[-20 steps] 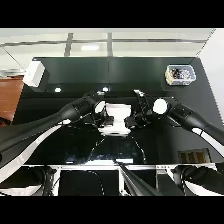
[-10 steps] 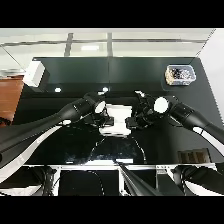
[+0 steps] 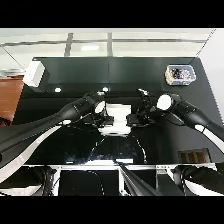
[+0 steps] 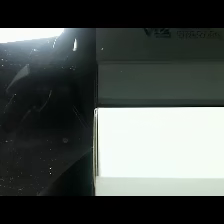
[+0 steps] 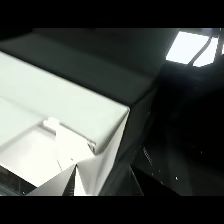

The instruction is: Fold the box and place the chain.

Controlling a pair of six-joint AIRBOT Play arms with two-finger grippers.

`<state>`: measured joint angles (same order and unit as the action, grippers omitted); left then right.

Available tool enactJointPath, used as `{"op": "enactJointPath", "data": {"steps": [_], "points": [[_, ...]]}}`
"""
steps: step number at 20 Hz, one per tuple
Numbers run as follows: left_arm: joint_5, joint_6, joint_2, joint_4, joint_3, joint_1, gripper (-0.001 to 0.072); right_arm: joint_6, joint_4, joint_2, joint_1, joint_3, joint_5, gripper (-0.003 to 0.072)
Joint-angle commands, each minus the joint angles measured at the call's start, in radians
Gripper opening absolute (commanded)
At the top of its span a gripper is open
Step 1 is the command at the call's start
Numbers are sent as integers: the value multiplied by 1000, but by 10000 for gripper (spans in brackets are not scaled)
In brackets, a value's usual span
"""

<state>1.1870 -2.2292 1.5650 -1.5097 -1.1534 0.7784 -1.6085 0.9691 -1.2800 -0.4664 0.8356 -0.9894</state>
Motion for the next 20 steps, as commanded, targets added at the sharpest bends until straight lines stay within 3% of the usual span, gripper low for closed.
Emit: {"op": "enactJointPath", "data": {"steps": [1,4,8,17,20], "points": [[-1,1,0,-3,0,-2,29,-83,36,-21,-55,1,68,368],[-5,1,0,-4,0,-2,28,-140,41,-35,-106,1,144,368],[-8,1,0,-4,0,-2,28,-282,169,-44,-117,4,152,326],[-17,0,0,-1,0,-2,28,-592,491,-90,-214,177,-25,320],[-16,0,0,-1,0,-2,28,-641,486,-118,-253,183,-34,320]]}}
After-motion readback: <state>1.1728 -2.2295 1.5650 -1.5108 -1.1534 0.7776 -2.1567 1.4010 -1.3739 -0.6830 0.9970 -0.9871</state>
